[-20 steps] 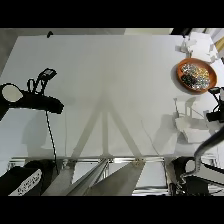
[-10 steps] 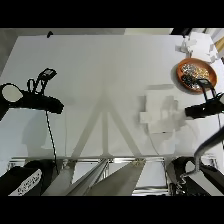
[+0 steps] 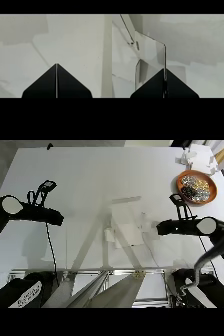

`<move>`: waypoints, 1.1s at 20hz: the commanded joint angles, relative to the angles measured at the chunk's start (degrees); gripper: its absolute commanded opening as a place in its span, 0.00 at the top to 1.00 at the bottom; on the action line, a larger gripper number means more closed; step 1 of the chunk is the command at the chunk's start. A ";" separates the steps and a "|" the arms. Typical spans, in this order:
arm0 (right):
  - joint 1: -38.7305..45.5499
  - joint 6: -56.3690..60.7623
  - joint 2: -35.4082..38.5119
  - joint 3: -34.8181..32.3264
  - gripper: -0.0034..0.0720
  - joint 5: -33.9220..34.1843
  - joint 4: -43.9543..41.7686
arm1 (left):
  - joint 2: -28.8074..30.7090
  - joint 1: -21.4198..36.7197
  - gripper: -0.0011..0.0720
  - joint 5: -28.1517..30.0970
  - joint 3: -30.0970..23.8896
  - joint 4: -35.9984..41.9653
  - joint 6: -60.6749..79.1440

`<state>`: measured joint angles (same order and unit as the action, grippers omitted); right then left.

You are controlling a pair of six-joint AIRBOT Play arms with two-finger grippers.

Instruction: Fold the box and place the chain.

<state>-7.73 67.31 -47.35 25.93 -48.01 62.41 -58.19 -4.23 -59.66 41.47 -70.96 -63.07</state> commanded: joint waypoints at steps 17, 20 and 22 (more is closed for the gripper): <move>-8.70 2.95 0.15 -0.52 0.94 4.02 -1.18 | -27.36 -9.01 0.27 0.85 3.26 56.85 41.40; -8.70 2.95 0.15 -0.52 0.94 3.96 -1.18 | -32.48 -11.69 0.27 -1.11 8.57 56.65 42.03; -8.70 2.95 0.15 -0.52 0.94 3.96 -1.18 | -33.75 -13.44 0.27 -1.60 10.95 54.90 42.14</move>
<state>-16.36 70.24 -47.24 25.43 -43.99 61.25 -88.27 -15.22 -59.77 48.93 -16.05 -22.92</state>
